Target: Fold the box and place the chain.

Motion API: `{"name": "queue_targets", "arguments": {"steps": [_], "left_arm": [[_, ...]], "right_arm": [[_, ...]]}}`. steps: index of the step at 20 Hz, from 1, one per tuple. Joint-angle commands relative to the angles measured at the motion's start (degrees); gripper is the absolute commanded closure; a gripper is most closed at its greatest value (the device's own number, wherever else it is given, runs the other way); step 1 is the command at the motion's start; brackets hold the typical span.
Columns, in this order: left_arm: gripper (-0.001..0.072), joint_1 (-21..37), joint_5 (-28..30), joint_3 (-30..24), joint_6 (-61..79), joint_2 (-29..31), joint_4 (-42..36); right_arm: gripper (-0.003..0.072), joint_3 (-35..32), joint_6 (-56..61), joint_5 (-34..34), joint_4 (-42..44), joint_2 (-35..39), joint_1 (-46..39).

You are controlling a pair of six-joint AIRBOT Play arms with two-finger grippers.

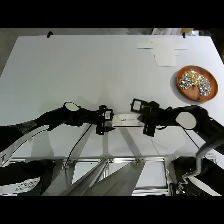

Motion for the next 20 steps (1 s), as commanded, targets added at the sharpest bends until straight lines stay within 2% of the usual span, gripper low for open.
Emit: {"name": "queue_targets", "arguments": {"steps": [1, 3, 5, 7, 11, 20], "left_arm": [[0.0641, 0.04, 0.0, 0.02, -0.04, 0.04, 0.02], [0.0641, 0.04, 0.02, 0.02, -0.04, 0.04, 0.02], [0.0641, 0.04, 0.02, 0.02, -0.04, 0.04, 0.02], [0.0641, 0.04, 0.0, 0.02, -0.04, 0.04, 0.02], [0.0641, 0.07, 0.02, 0.02, -0.04, 0.04, 0.02], [0.0641, 0.04, 0.0, 0.02, -0.04, 0.04, 0.02]], "right_arm": [[0.067, 0.02, 17.4, 7.3, -8.55, 6.1, -8.39], [0.0671, -0.24, 30.38, 8.55, -12.2, 5.73, -15.28], [0.0671, -1.09, 39.98, 13.22, -14.27, 3.39, -19.87], [0.0671, -3.08, 40.92, 16.98, -14.86, 2.21, -19.98], [0.0671, -5.99, 40.89, 19.71, -15.37, 2.29, -18.18], [0.067, -5.97, 40.92, 19.08, -15.17, 2.27, -18.25]]}}
